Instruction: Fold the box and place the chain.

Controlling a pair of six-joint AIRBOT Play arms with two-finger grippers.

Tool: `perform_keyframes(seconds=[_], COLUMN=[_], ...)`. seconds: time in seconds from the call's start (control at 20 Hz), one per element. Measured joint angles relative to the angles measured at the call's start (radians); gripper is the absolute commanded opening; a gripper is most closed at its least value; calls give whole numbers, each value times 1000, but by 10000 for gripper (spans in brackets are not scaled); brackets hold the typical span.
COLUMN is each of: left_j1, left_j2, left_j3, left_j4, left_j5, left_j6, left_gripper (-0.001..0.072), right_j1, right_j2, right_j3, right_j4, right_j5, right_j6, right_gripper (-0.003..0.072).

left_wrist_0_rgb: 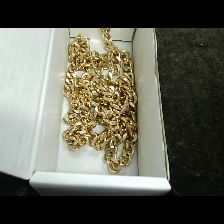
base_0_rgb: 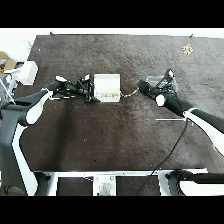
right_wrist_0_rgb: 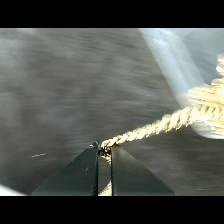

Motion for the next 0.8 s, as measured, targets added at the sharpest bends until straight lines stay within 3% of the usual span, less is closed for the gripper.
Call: perform_keyframes(seconds=[0.4, 0.6, 0.8], left_j1=[0, 0, 0], left_j2=[0, 0, 0], left_j3=[0, 0, 0], left_j4=[0, 0, 0], left_j5=[0, 0, 0], left_j6=[0, 0, 0], left_gripper=[163, 163, 163], right_j1=[172, 257, 342], right_j2=[336, 353, 273], right_j3=[14, 82, 157], right_j4=[-140, -179, -191], right_j5=[-31, -76, -118], right_j6=[-5, -5, -3], right_gripper=[-3, -3, -3])
